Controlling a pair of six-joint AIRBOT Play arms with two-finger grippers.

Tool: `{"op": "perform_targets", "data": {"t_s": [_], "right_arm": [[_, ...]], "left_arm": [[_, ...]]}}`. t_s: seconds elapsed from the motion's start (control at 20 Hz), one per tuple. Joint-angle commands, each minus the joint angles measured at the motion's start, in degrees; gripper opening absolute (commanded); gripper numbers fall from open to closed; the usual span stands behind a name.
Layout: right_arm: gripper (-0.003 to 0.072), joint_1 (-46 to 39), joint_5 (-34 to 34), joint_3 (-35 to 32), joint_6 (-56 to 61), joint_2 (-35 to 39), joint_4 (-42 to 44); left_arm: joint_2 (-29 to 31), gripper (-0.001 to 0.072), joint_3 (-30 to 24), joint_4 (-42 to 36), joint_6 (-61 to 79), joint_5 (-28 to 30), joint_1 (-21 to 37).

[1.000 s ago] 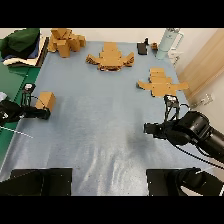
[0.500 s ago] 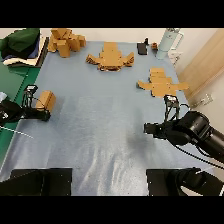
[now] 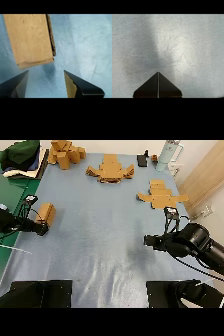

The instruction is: Fold the box.

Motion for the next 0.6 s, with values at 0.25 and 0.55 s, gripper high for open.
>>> {"op": "perform_targets", "data": {"t_s": [0.25, 0.55], "right_arm": [[0.0006, -0.02, 0.00, 0.02, 0.00, 0.00, 0.02], [0.0005, -0.02, 0.00, 0.02, 0.00, 0.00, 0.02]], "left_arm": [[14.34, 0.0174, 1.46, 2.19, -4.52, -12.87, -3.21], [14.27, 0.0014, 8.00, 2.21, -14.82, -10.88, -22.47]]}}
